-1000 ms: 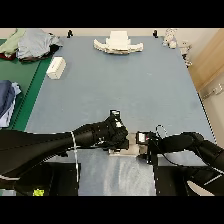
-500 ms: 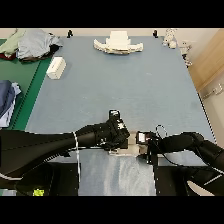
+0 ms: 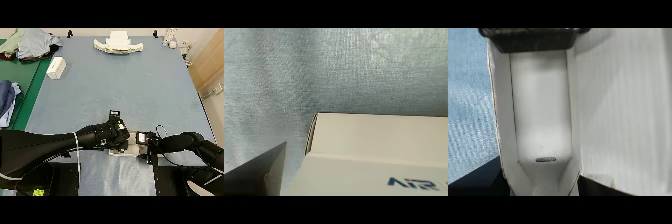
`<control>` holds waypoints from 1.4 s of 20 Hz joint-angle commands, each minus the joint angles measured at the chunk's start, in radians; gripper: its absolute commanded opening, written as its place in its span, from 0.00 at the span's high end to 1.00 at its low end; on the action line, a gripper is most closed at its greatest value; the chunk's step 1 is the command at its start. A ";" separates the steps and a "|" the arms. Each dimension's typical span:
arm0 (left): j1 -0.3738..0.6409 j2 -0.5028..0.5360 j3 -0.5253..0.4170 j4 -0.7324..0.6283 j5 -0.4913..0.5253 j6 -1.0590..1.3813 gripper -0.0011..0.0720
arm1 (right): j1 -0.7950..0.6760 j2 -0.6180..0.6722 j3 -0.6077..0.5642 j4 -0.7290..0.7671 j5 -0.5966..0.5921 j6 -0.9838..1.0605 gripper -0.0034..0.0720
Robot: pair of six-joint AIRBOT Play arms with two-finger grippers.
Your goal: Fold the box.
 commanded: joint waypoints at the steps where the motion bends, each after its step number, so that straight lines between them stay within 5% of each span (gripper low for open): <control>1: 0.001 0.002 0.005 -0.005 -0.004 -0.002 0.17 | 0.001 0.000 0.000 0.000 0.000 0.001 0.33; 4: 0.002 0.003 0.047 0.009 -0.093 0.009 0.16 | 0.001 0.000 0.000 0.000 0.000 0.001 0.33; 9: 0.000 0.034 0.232 0.070 -0.494 0.138 0.16 | 0.001 0.000 0.000 0.000 0.000 0.001 0.34; 12: -0.001 0.097 0.303 0.063 -0.577 0.193 0.16 | 0.001 0.000 0.000 0.000 0.000 0.001 0.34; 14: -0.017 0.150 0.315 0.063 -0.561 0.219 0.25 | 0.001 0.000 0.000 0.000 0.000 0.001 0.34; 15: -0.029 0.167 0.315 0.064 -0.549 0.230 0.68 | 0.001 0.000 0.000 0.000 0.000 0.001 0.34; 16: -0.042 0.178 0.315 0.072 -0.528 0.273 0.96 | 0.001 0.000 0.000 0.000 0.000 0.001 0.34; 22: -0.072 0.233 0.242 0.107 -0.393 0.498 0.97 | 0.001 0.000 0.000 0.000 0.000 0.001 0.33; 27: 0.124 0.555 -0.150 0.003 -0.069 0.984 0.97 | 0.001 0.000 0.000 0.000 0.000 0.001 0.33; 28: 0.184 0.608 -0.234 -0.040 -0.011 1.125 0.86 | 0.001 0.000 0.000 0.000 0.000 0.001 0.33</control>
